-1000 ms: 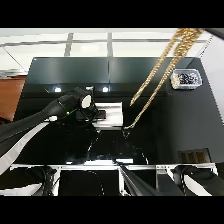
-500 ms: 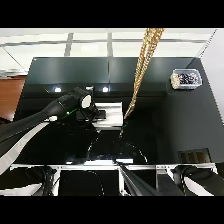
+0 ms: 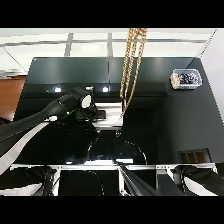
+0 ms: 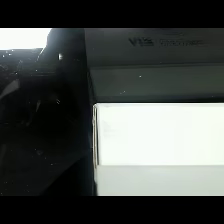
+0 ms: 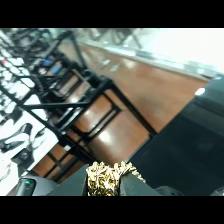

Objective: Fold the box and place the chain.

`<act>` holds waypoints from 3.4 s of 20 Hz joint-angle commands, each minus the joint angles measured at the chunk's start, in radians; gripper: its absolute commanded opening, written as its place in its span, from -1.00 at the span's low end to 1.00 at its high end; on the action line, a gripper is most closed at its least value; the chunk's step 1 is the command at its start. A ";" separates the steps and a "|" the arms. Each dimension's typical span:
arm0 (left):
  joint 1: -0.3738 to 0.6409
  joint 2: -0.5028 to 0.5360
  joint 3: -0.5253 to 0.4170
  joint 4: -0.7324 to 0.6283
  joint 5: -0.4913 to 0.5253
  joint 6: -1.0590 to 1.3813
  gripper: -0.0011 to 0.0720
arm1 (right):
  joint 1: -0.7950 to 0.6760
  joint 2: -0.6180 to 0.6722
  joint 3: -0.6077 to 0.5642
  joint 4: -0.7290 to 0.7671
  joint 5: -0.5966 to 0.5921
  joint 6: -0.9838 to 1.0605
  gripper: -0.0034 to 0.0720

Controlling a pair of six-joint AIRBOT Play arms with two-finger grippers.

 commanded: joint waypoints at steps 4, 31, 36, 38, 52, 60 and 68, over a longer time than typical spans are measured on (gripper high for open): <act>0.001 0.000 0.001 0.000 0.003 0.000 -0.90 | 0.003 -0.014 0.001 0.044 -0.015 -0.017 -0.88; 0.001 0.000 0.001 0.001 0.004 0.000 -0.90 | 0.126 -0.045 -0.294 -0.510 0.150 0.118 -0.87; 0.001 0.000 0.001 0.001 0.004 0.000 -0.90 | 0.143 -0.045 -0.337 -0.523 0.176 0.132 -0.87; 0.001 0.000 0.001 0.001 0.003 0.000 -0.90 | 0.167 -0.045 -0.384 -0.477 0.131 0.135 -0.87; 0.001 0.000 0.001 0.000 0.004 0.000 -0.90 | 0.288 -0.069 -0.680 -0.455 -0.154 0.163 -0.86; 0.001 0.000 0.001 0.000 0.009 0.000 -0.90 | 0.268 -0.139 -0.686 -0.480 -0.124 0.150 0.10; -0.001 0.000 0.060 0.002 -0.071 -0.021 -0.41 | -0.030 0.089 -0.685 -0.748 0.113 0.150 0.06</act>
